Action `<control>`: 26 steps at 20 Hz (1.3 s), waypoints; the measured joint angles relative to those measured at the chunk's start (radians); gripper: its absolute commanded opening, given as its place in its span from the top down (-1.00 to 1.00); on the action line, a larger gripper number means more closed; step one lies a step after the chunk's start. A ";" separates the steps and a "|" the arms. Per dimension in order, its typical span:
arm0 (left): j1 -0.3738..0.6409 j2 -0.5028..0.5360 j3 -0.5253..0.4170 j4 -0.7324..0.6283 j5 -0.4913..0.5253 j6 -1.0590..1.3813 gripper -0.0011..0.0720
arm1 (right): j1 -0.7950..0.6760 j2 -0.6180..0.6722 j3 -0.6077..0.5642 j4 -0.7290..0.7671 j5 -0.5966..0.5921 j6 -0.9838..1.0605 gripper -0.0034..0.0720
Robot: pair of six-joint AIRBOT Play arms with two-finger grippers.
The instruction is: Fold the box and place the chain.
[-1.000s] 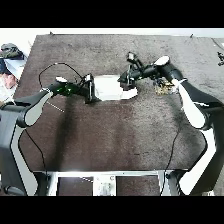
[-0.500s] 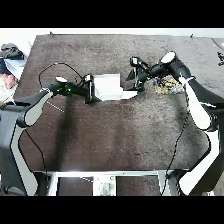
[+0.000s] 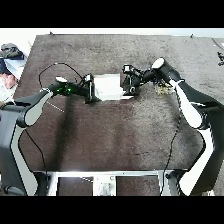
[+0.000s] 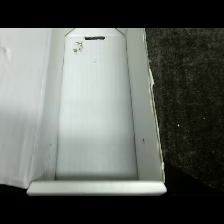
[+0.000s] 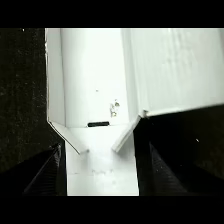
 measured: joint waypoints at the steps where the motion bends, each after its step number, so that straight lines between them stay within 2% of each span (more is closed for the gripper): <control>1: 0.000 0.000 0.000 0.000 0.000 0.000 0.13 | 0.003 -0.001 0.000 -0.003 -0.003 0.000 -0.25; 2: 0.000 0.000 0.000 0.000 0.000 0.000 0.13 | 0.003 -0.002 0.000 -0.007 -0.006 0.000 -0.24; 4: 0.000 0.000 0.000 0.000 0.000 0.000 0.13 | 0.009 -0.002 0.000 -0.010 -0.013 0.000 0.17; 5: 0.000 0.000 0.000 0.000 0.000 0.000 0.13 | 0.012 -0.002 0.000 -0.010 -0.012 0.000 0.21; 16: 0.001 0.000 0.000 0.001 -0.001 0.000 0.13 | 0.077 -0.011 0.000 -0.006 -0.041 0.000 0.20; 20: 0.001 0.000 0.000 0.000 -0.001 0.000 0.13 | 0.083 -0.027 0.000 -0.003 -0.050 0.000 0.09; 21: 0.001 0.000 0.000 0.000 -0.001 0.000 0.13 | 0.084 -0.029 0.000 0.000 -0.051 0.000 -0.37; 22: 0.001 0.000 0.000 0.000 -0.001 0.000 0.13 | 0.084 -0.030 0.000 0.003 -0.054 0.000 -0.51; 26: 0.001 0.000 0.000 0.000 -0.002 0.000 0.13 | 0.083 -0.033 0.000 0.015 -0.057 0.000 -0.51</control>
